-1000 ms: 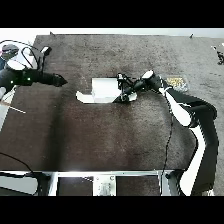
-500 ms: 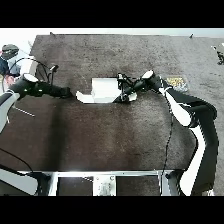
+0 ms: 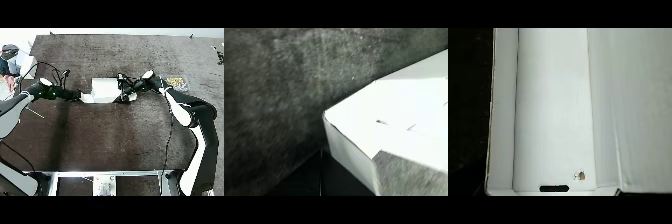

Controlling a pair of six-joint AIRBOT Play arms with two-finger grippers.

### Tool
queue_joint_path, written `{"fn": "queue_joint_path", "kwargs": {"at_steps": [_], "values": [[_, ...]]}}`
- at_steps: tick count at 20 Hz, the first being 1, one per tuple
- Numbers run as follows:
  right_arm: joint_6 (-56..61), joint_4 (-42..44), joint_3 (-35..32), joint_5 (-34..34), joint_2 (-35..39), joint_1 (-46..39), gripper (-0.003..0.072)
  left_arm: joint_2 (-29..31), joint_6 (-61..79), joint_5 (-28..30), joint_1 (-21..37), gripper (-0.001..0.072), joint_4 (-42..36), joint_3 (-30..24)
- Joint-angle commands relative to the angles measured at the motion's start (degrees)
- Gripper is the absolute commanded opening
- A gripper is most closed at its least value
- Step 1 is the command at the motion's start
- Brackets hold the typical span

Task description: Fold the box and place the chain.

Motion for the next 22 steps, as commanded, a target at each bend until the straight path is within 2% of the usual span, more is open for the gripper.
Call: {"fn": "queue_joint_path", "kwargs": {"at_steps": [1,3,4,5,6,14,22], "values": [[0.0,0.0,0.0,0.0,0.0,0.0,0.0342,-0.6,1.5,0.4,-0.6,0.0012,-3.9,0.3],[0.0,0.0,0.0,0.0,0.0,0.0,0.0342,-0.5,5.1,-1.0,-0.6,0.0014,-7.1,0.6],[0.0,0.0,0.0,0.0,0.0,0.0,0.0342,-0.5,6.9,-1.9,-0.6,0.0043,-8.7,0.8],[0.0,0.0,0.0,0.0,0.0,0.0,0.0342,-0.5,8.1,-2.9,-0.6,0.0285,-9.6,1.0],[0.0,0.0,0.0,0.0,0.0,0.0,0.0341,-0.5,8.5,-3.6,-0.6,0.0430,-10.4,1.4],[0.0,0.0,0.0,0.0,0.0,0.0,0.0342,-0.4,8.1,-7.1,-1.2,0.0427,-11.3,5.0],[0.0,0.0,0.0,0.0,0.0,0.0,0.0342,-0.4,4.2,-9.0,-3.1,0.0418,-8.3,6.8]]}}
